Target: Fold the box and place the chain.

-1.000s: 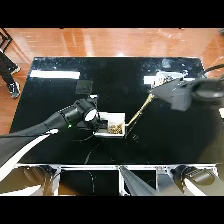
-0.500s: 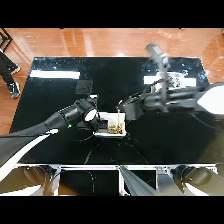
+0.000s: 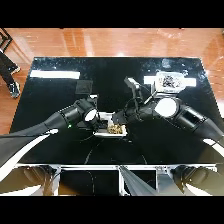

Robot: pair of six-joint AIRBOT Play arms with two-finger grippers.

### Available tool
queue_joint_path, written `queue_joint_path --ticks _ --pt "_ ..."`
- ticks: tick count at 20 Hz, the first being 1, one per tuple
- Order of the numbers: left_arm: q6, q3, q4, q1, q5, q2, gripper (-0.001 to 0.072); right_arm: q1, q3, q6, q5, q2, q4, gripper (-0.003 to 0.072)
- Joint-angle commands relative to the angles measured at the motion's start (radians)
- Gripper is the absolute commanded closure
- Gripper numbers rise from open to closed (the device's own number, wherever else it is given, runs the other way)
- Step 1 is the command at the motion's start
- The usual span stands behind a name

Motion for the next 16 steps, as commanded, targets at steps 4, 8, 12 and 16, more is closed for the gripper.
queue_joint_path --ticks 4,8,12,16 --pt "0.000 0.000 0.000 0.000 0.000 0.000 0.0684 -0.027 -0.009 0.011 -0.012 -0.008 -0.046 0.0666" --pt "0.000 0.000 0.000 0.000 0.000 0.000 0.0684 -0.100 -0.009 0.006 0.037 0.049 -0.049 0.0667" --pt "0.000 0.000 0.000 0.000 0.001 0.000 0.0684 -0.162 -0.009 0.023 0.158 0.105 -0.129 0.0667" --pt "0.000 0.000 0.000 0.000 0.001 0.000 0.0684 -0.151 -0.025 0.047 0.181 0.106 -0.147 0.0667"
